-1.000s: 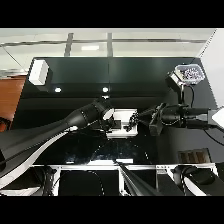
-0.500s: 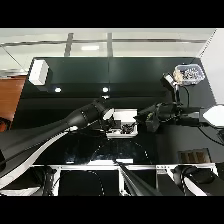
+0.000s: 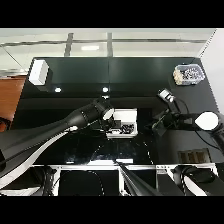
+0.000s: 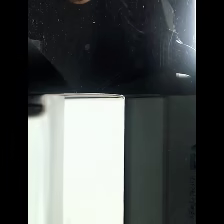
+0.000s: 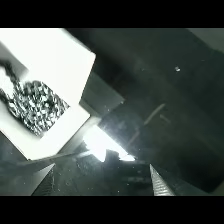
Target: Fold the box and place the chain.
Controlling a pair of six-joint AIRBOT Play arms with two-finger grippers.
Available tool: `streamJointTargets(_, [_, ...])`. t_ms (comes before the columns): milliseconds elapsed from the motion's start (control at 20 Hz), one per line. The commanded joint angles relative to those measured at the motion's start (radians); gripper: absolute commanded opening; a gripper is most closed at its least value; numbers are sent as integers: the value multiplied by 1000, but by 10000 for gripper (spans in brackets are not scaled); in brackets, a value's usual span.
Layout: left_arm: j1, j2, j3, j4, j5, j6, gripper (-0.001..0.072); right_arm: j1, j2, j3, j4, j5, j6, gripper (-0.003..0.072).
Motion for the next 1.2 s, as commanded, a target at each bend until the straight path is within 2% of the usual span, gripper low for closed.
streamJointTargets(0, [1, 0, 0, 0, 0, 0, 28, 36, -6, -60, -8, -72, -122, 720])
streamJointTargets(250, [1, 0, 0, 0, 0, 0, 28, 37, -6, -66, -74, -106, -118, 720])
streamJointTargets(600, [1, 0, 0, 0, 0, 0, 28, 37, -6, -68, -42, -103, 82, 720])
streamJointTargets(1000, [1, -2, 0, 0, 11, 0, 29, 37, -6, -68, -42, -92, 85, 720])
streamJointTargets(1150, [1, -10, -3, 2, 61, 0, 30, 37, -6, -68, -42, -93, 85, 720])
